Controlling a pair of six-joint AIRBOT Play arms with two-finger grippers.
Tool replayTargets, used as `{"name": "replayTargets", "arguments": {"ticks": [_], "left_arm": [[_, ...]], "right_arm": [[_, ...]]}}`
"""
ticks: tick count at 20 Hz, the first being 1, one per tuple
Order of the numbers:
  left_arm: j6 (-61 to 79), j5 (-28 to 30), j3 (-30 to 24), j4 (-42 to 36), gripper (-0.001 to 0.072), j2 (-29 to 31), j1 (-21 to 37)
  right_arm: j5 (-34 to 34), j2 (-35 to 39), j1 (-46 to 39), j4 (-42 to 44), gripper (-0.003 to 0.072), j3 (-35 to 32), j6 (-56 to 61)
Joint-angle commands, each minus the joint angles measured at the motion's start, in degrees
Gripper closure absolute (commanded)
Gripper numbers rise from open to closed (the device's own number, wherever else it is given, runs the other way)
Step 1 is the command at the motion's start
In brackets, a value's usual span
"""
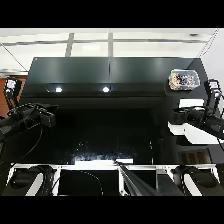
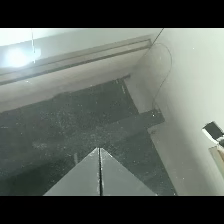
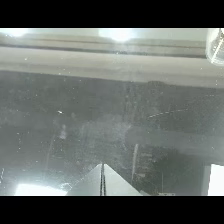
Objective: Fold the box and place the chain.
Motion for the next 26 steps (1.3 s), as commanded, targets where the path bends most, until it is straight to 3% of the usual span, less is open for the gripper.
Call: {"name": "replayTargets", "arguments": {"ticks": [1, 14, 16, 19, 20, 21, 22, 23, 24, 26], "left_arm": [[0.0, 0.0, -0.04, 0.02, 0.0681, 0.04, -0.02], [0.0, 0.0, -0.04, 0.02, 0.0681, 0.04, -0.02], [0.02, 0.76, -0.09, -0.42, 0.068, 0.02, -0.04], [-0.46, 9.64, -0.09, -3.43, 0.0681, -0.28, -0.04], [-0.46, 12.0, -0.09, -5.11, 0.068, -0.28, -0.07], [-0.46, 14.29, -0.09, -6.88, 0.068, -0.33, -0.07], [-0.46, 17.03, -0.09, -9.29, 0.0675, -0.66, -0.07], [-0.44, 18.95, -0.09, -11.65, 0.0456, -1.29, -0.07], [-0.55, 19.69, -0.07, -13.22, -0.0001, -2.34, -0.15], [-0.46, 17.25, 0.33, -13.27, 0.0005, -4.7, -0.24]], "right_arm": [[0.0, 0.04, 0.07, 0.02, 0.0669, -0.04, 0.0], [-0.09, 0.04, 0.07, 0.07, 0.0669, -0.04, 0.07], [-4.02, 0.04, 0.07, 0.81, 0.0669, -0.07, 0.0], [-14.08, 0.04, 0.07, 4.28, 0.0667, -0.09, 0.02], [-17.84, -0.15, 0.07, 5.09, 0.0513, -0.09, 0.02], [-19.91, -0.39, 0.09, 5.05, 0.0, -0.09, 0.02], [-21.86, -1.03, 0.11, 4.96, -0.0034, -0.09, 0.0], [-23.54, -2.25, 0.11, 4.94, -0.0034, -0.09, 0.02], [-25.11, -4.24, -0.04, 4.52, -0.0034, -0.04, 0.02], [-23.8, -11.08, -3.34, 2.4, -0.0034, 2.69, 3.67]]}}
